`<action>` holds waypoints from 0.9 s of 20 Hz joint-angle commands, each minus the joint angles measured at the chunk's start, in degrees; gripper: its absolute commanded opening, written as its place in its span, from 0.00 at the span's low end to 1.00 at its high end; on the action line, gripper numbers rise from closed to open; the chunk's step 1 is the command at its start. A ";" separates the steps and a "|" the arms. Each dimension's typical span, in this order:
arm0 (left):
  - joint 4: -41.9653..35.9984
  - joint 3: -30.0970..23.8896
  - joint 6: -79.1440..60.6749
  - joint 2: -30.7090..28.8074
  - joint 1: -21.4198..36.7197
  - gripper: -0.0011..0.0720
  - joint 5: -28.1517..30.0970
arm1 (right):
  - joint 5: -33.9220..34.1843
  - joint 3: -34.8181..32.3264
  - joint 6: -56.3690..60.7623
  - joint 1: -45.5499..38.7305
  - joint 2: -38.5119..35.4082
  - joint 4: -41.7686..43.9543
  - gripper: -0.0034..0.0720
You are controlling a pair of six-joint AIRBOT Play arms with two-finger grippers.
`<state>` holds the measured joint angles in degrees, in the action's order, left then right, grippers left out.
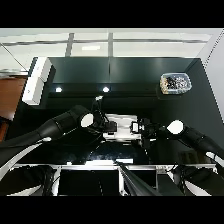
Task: Fold the box and place the chain.
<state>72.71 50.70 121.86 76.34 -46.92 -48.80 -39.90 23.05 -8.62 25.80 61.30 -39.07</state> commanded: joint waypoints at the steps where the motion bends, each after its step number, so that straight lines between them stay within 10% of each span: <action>1: 0.83 0.04 0.02 0.04 0.09 0.62 0.42 | 0.04 0.02 0.02 0.02 -0.02 0.07 0.68; 18: 10.29 7.17 13.40 6.45 -4.33 0.37 -9.35 | 0.00 0.02 0.02 0.02 -0.02 0.07 0.68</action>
<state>81.82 56.01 132.97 81.65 -50.92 -55.40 -39.86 23.05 -8.60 25.80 61.30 -39.00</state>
